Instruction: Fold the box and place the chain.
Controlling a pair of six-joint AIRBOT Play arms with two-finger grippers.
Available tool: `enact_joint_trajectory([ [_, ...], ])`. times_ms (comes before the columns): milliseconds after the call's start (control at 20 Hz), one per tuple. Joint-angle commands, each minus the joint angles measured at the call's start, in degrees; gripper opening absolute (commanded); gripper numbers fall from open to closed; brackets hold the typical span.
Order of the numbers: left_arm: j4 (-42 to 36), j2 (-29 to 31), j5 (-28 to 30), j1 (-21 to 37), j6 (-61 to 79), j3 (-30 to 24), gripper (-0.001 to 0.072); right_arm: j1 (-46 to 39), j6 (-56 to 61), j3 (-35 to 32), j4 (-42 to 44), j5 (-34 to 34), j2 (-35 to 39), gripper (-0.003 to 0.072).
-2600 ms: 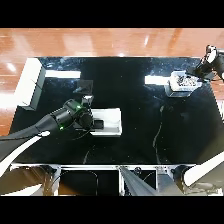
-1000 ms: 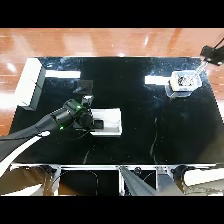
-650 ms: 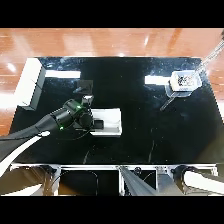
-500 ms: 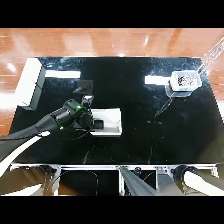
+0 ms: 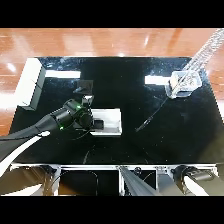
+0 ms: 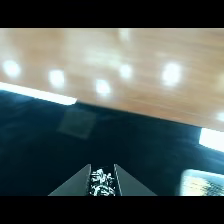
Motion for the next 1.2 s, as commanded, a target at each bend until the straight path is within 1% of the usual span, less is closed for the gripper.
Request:
enact_joint_trajectory([
  [0, 0.02, 0.0, 0.07, -0.02, -0.04, 0.02, 0.0024, 10.58, -0.5, 0.02, 0.81, 1.62, 1.31, 0.0034],
  [200, 0.02, 0.0, 0.04, -0.02, -0.02, 0.02, 0.0024, 17.68, 0.37, 0.0, 0.85, 0.52, 1.31, 0.0034],
  [350, 0.02, 0.0, 0.04, -0.02, -0.02, 0.02, 0.0023, 21.03, 0.81, 0.0, 0.87, -0.55, 0.9, 0.0034],
  [500, 0.02, 0.0, 0.04, -0.02, -0.02, 0.02, 0.0023, 23.65, 0.94, -0.02, 3.41, -0.28, -0.9, 0.0034],
  [600, 0.02, 0.0, 0.04, -0.02, -0.02, 0.02, 0.0023, 25.64, 0.96, -0.04, 3.87, 0.94, -2.99, 0.0034],
  [700, 0.04, 0.0, 0.04, -0.02, -0.02, 0.02, 0.0024, 27.02, 0.98, -0.35, 4.07, 3.56, -5.42, 0.0034],
  [750, 0.11, 0.0, 0.04, -0.02, -0.02, 0.02, 0.0024, 27.58, 0.96, -1.7, 4.83, 3.58, -6.1, 0.0034],
  [1000, 0.22, 0.0, 0.07, -0.02, -0.02, 0.02, 0.0024, 30.6, 0.92, -13.35, 10.29, -2.54, -6.47, 0.0034],
  [1100, 0.22, 0.0, 0.04, -0.02, -0.02, 0.02, 0.0023, 32.04, 0.87, -16.28, 11.17, -5.33, -6.82, 0.0033],
  [1150, 0.22, 0.0, 0.04, -0.02, -0.02, 0.02, 0.0023, 32.72, 0.44, -16.52, 11.78, -5.62, -7.48, 0.0033],
])
